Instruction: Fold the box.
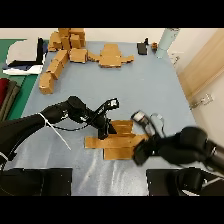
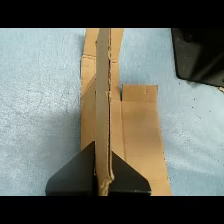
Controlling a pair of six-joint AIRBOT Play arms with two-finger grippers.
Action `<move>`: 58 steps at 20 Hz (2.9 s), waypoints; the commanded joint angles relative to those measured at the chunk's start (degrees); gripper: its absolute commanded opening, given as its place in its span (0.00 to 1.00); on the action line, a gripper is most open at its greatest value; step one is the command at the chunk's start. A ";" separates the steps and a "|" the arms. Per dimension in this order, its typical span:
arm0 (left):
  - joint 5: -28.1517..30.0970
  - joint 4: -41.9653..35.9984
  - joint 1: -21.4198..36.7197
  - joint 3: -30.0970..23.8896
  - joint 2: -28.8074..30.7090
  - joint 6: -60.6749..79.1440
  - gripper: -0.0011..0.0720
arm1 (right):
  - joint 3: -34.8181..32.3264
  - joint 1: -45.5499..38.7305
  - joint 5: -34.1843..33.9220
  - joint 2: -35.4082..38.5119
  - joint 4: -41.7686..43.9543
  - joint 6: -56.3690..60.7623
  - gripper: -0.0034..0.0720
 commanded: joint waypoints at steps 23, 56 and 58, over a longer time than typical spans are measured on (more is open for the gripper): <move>-0.07 0.02 0.00 -0.02 0.00 0.02 0.03 | -5.81 18.58 11.61 -15.65 -27.04 -4.76 0.55; -0.07 0.02 0.00 -0.02 0.00 0.02 0.03 | -9.94 -11.13 30.01 -4.37 -0.17 -47.19 1.00; -0.07 0.02 0.00 -0.02 0.00 0.02 0.03 | -9.88 -18.40 27.71 -4.85 16.35 -65.92 1.00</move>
